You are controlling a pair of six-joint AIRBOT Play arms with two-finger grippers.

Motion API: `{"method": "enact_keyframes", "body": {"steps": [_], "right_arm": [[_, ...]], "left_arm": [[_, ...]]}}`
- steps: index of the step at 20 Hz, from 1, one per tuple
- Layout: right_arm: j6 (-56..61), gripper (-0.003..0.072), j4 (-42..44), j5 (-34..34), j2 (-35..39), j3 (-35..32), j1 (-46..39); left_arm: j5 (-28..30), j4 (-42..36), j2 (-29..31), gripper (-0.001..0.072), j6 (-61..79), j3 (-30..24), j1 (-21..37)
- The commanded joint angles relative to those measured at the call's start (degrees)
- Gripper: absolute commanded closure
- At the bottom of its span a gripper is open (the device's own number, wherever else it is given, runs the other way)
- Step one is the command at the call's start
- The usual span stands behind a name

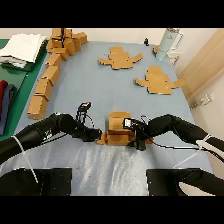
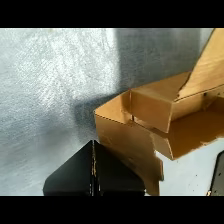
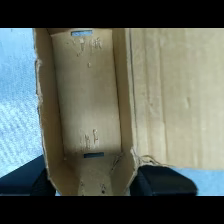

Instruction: Fold the box.

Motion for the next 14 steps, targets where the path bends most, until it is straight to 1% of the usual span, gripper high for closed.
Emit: {"method": "enact_keyframes", "body": {"steps": [1,3,5,6,7,8,11,14], "right_arm": [[0.02,0.0106,0.02,0.02,0.02,0.07,-0.02],[0.02,0.0106,0.02,0.0,0.02,0.07,-0.02],[0.02,0.0106,0.02,0.0,0.02,0.07,-0.02],[0.02,0.0106,0.02,0.0,0.02,0.07,-0.02],[0.02,0.0106,0.02,0.0,0.02,0.07,-0.02],[0.02,0.0106,0.02,0.0,0.02,0.07,-0.02],[0.02,0.0106,0.02,0.02,0.02,0.07,-0.02],[0.02,0.0106,0.02,0.0,0.02,0.07,-0.02]], "left_arm": [[-0.74,-0.52,1.29,0.0695,0.44,0.5,-0.02],[0.11,-3.87,1.2,0.0694,2.91,0.5,-0.02],[3.13,-8.39,1.2,0.0692,5.88,0.5,0.0],[4.31,-9.51,1.18,0.0653,6.56,0.5,0.0],[4.87,-9.73,1.18,0.0381,6.64,0.5,0.0],[5.03,-9.7,1.11,0.0301,6.69,0.5,0.0],[5.38,-10.45,0.96,0.03,6.69,0.5,0.0],[5.77,-13.0,0.83,0.0299,8.9,0.5,0.0]]}}
